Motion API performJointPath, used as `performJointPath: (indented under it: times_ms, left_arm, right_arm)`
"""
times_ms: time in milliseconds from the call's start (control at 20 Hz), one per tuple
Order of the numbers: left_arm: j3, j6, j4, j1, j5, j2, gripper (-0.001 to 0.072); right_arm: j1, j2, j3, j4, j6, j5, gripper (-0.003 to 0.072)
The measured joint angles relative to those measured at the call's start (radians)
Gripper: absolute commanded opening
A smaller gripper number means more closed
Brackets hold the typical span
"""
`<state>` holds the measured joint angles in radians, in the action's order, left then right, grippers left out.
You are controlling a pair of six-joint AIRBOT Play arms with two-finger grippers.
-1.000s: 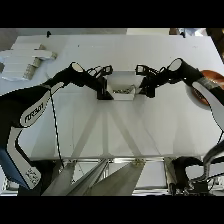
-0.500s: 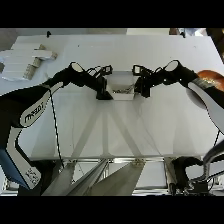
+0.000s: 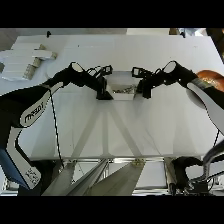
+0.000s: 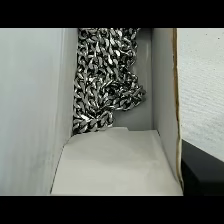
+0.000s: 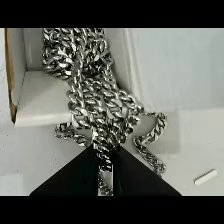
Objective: Fold the box and place the chain.
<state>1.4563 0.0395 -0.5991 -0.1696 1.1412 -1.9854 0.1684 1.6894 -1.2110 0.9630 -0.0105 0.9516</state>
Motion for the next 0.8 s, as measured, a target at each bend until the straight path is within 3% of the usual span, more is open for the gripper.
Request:
performJointPath:
  times_ms: [300, 650, 800]
  left_arm:
    - [0.000, 0.000, 0.000, 0.000, 0.000, 0.000, 0.0533]
    - [0.000, 0.000, 0.000, 0.000, 0.000, 0.000, 0.0533]
    - [0.000, 0.000, 0.000, 0.000, 0.000, 0.000, 0.0533]
  right_arm:
    - [0.000, -0.093, 0.000, -0.008, 0.054, 0.025, 0.0011]
    - [0.021, -0.191, 0.000, -0.240, 0.063, 0.040, 0.0009]
    - [0.072, -0.199, 0.000, -0.263, 0.063, 0.037, 0.0009]
